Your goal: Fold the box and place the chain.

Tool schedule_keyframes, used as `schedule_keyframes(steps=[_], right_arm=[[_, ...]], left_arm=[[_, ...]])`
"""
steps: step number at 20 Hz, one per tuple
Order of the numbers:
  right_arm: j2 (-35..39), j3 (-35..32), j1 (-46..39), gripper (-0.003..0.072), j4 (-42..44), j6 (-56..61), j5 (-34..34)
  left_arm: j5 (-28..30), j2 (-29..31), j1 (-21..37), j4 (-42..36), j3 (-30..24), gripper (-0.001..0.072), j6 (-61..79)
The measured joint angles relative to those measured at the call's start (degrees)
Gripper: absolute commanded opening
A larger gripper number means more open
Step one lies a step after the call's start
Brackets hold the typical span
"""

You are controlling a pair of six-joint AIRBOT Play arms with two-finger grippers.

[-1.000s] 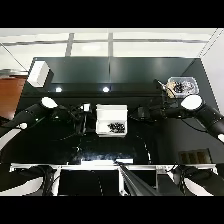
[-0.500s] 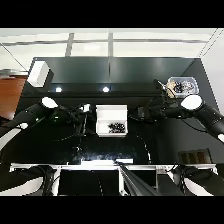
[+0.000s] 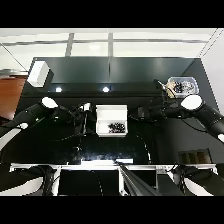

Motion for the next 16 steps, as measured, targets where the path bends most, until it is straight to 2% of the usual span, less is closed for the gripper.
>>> schedule_keyframes(steps=[9, 16], right_arm=[[0.0, 0.0, 0.0, 0.0700, 0.0, 0.0, -0.1], [0.0, 0.0, 0.0, 0.0700, 0.0, 0.0, -0.1]], left_arm=[[0.1, 0.0, -0.6, -0.1, -0.6, 0.0709, -0.4], [2.8, 0.0, -2.7, -0.2, -1.3, 0.0710, -3.7]])
